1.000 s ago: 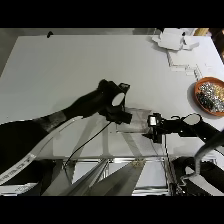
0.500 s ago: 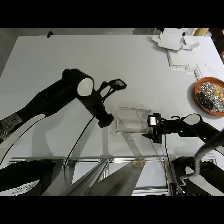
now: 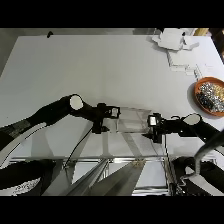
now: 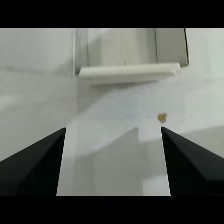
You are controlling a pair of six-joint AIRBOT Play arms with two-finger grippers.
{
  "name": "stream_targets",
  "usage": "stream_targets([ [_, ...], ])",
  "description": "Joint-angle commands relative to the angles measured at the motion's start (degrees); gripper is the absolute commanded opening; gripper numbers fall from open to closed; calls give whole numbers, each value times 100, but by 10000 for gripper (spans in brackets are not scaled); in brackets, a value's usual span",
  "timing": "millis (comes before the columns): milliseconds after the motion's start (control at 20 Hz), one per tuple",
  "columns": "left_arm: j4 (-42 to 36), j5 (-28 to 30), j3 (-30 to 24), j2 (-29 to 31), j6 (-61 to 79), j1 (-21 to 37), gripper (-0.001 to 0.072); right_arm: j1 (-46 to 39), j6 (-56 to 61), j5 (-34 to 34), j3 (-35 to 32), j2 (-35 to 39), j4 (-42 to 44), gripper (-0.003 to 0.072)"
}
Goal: Fold the box and place the chain.
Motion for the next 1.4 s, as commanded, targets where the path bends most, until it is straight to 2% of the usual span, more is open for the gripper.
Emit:
stream_targets([
  [0,-1414,439,-129,-297,1930,7,698,2,0,2,2,4,0,454],
  [100,-1805,404,-129,-376,2181,7,698,2,0,2,2,4,2,454],
  [650,-2004,-334,-157,-632,2164,-2,696,2,0,2,2,4,0,454],
  [1000,-2675,-144,-297,-807,2168,-61,696,2,0,2,2,4,2,454],
  [1200,-2745,0,-297,-852,2181,-151,691,2,0,0,2,4,0,454],
  [1300,-2728,87,-295,-846,2166,-203,595,2,0,2,2,4,0,454],
  [1350,-2688,66,-295,-846,2168,-212,509,2,0,0,2,4,2,454],
])
